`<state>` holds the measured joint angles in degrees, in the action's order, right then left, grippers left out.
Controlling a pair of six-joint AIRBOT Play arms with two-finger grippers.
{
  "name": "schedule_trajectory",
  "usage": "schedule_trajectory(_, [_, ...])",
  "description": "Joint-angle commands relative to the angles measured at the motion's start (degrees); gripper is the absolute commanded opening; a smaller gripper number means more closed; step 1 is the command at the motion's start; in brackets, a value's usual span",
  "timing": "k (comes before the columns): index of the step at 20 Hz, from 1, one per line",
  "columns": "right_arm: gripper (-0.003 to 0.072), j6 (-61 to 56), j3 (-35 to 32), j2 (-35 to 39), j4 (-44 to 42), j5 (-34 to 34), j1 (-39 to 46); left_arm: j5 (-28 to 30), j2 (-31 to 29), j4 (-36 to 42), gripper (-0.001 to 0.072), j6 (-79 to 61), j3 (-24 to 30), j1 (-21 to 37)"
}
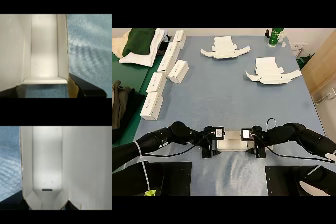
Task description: Fold the box.
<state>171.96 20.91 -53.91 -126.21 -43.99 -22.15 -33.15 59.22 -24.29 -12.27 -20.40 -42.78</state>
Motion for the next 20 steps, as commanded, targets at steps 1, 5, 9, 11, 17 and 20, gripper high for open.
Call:
schedule_trajectory(1, [0.0457,-0.04,-0.02,-0.04,0.00,0.02,0.02,0.17,1.11,0.70,0.0691,-0.35,-0.13,-0.07])
schedule_trajectory(5, [0.0457,-0.04,-0.02,-0.04,0.00,0.02,0.02,0.22,1.07,0.68,0.0691,-0.35,-0.07,0.02])
schedule_trajectory(9, [0.0457,-0.04,-0.02,-0.04,0.00,0.02,0.02,0.98,1.09,0.68,0.0691,-0.17,-0.07,0.00])
schedule_trajectory(11, [0.0457,-0.02,-0.02,-0.04,0.00,0.02,0.02,1.33,1.09,0.68,0.0690,-0.15,-0.02,0.02])
schedule_trajectory(17, [0.0457,-0.02,-0.02,-0.04,0.00,0.02,0.02,1.62,1.09,0.50,0.0465,0.04,-0.02,0.00])
schedule_trajectory(20, [0.0457,-0.04,-0.02,-0.04,0.00,0.02,0.02,1.62,1.09,0.44,0.0465,0.04,-0.02,0.00])
